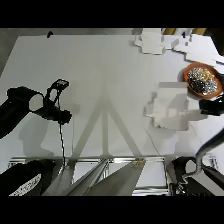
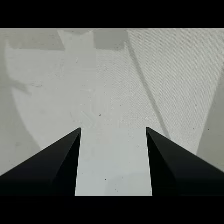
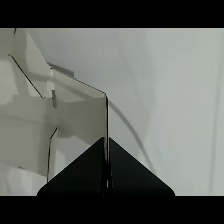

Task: Fold the box and place the chain.

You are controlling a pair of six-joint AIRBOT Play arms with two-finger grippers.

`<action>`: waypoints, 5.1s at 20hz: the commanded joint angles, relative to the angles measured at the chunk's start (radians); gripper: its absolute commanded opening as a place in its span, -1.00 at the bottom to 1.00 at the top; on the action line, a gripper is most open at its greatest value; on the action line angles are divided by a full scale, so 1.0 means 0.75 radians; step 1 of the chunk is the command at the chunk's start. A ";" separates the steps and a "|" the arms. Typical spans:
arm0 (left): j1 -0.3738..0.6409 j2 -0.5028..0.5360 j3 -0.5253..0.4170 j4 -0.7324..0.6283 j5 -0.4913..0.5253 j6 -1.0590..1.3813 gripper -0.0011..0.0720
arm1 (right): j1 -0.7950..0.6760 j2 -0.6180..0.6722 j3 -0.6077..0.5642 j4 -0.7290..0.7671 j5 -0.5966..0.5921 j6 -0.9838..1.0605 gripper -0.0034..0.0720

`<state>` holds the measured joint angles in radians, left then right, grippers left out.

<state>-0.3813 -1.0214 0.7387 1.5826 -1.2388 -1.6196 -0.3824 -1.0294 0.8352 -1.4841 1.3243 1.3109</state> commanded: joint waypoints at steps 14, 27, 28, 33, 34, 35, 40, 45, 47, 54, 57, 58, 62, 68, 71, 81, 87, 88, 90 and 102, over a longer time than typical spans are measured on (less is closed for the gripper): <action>0.001 -0.006 0.000 -0.001 0.366 0.001 0.30 | 0.863 0.306 -0.384 0.463 -0.493 0.070 -0.87; 0.004 -0.330 0.001 -1.164 0.587 1.209 0.46 | 0.932 0.305 -0.384 0.454 -0.505 0.107 -0.87; 0.004 -0.337 0.001 -1.274 0.581 1.347 0.56 | 0.932 0.306 -0.384 0.453 -0.503 0.107 -0.87; 0.028 -0.432 0.002 -1.496 0.366 1.663 0.64 | 0.932 0.305 -0.384 0.453 -0.486 0.107 -0.87; 0.028 -0.463 0.002 -1.510 0.332 1.701 0.64 | 0.932 0.306 -0.384 0.453 -0.486 0.107 -0.87; 0.028 -0.493 0.002 -1.535 0.302 1.742 0.64 | 0.932 0.305 -0.384 0.453 -0.486 0.107 -0.87; 0.130 -0.515 0.005 -1.535 0.254 1.801 0.64 | 0.932 0.305 -0.384 0.454 -0.484 0.107 -0.87; 0.369 -0.495 0.007 -1.460 0.145 1.795 0.63 | 0.932 0.305 -0.384 0.454 -0.482 0.107 -0.87; 0.377 -0.495 0.007 -1.460 0.150 1.796 0.63 | 0.932 0.305 -0.384 0.455 -0.474 0.107 -0.87; 0.163 -0.531 0.007 -1.469 0.115 1.877 0.64 | 0.932 0.305 -0.384 0.455 -0.458 0.107 -0.87; 0.097 -0.615 0.007 -1.626 0.129 1.941 0.64 | 0.932 0.305 -0.384 0.455 -0.458 0.107 -0.87; 0.093 -0.633 0.007 -1.719 0.132 1.996 0.64 | 0.932 0.305 -0.384 0.455 -0.458 0.107 -0.87; 0.088 -0.689 0.007 -1.846 0.218 2.094 0.63 | 0.932 0.305 -0.384 0.455 -0.458 0.107 -0.87; 0.046 -0.762 0.007 -1.853 0.172 2.105 0.04 | 0.932 0.305 -0.384 0.454 -0.459 0.107 -0.87; 0.041 -0.759 0.008 -1.837 0.189 2.132 -0.96 | 0.932 0.306 -0.384 0.456 -0.455 0.107 -0.86; -0.157 -0.528 0.084 -1.447 0.351 2.519 -0.97 | 0.932 0.346 -0.259 0.337 -0.243 0.103 0.00; -0.212 -0.558 0.084 -1.503 0.436 2.624 -0.96 | 0.932 0.364 -0.258 0.270 -0.171 0.102 -0.01; -0.212 -0.575 0.084 -1.543 0.434 2.662 -0.96 | 0.932 0.364 -0.259 0.273 -0.182 0.102 -0.01; -0.212 -0.613 0.084 -1.666 0.436 2.746 -0.96 | 0.932 0.364 -0.259 0.273 -0.200 0.102 -0.01; -0.232 -0.715 0.084 -1.643 0.547 2.813 -0.96 | 0.932 0.364 -0.259 0.273 -0.241 0.102 -0.01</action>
<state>-0.5484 -1.5513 0.8017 0.3328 -0.8520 0.4835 0.3161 -0.7570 0.6399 -1.2793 1.1538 1.3872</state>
